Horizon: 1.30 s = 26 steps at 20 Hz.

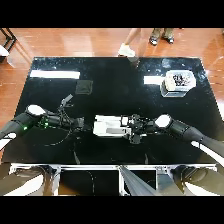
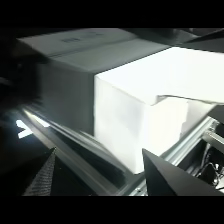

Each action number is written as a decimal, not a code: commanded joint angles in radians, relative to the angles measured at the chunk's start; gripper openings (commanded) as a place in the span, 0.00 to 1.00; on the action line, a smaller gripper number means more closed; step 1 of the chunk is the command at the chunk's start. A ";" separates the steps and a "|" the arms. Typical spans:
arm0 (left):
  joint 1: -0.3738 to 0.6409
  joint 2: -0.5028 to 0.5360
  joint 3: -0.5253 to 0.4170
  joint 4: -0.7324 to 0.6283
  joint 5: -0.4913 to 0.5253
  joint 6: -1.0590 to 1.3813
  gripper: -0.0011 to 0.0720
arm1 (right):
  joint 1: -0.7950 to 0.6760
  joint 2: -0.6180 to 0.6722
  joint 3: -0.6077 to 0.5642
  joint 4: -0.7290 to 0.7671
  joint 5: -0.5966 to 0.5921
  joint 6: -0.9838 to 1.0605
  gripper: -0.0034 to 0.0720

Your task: Fold the box and place the chain.

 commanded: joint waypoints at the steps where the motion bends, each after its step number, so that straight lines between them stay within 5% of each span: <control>1: -0.005 0.001 0.014 -0.043 -0.024 0.014 0.90 | 0.000 0.000 0.000 0.000 0.000 0.000 0.45; 7: -0.096 0.001 0.030 -0.057 -0.021 0.006 0.90 | 0.000 0.000 0.000 0.000 0.000 0.000 0.45; 19: -0.108 0.003 0.030 -0.060 0.029 -0.078 0.85 | 0.000 0.000 0.000 0.000 0.000 0.000 0.45; 26: -0.259 0.039 0.039 0.002 0.198 -0.206 0.78 | 0.000 0.000 0.000 0.000 0.000 0.000 0.45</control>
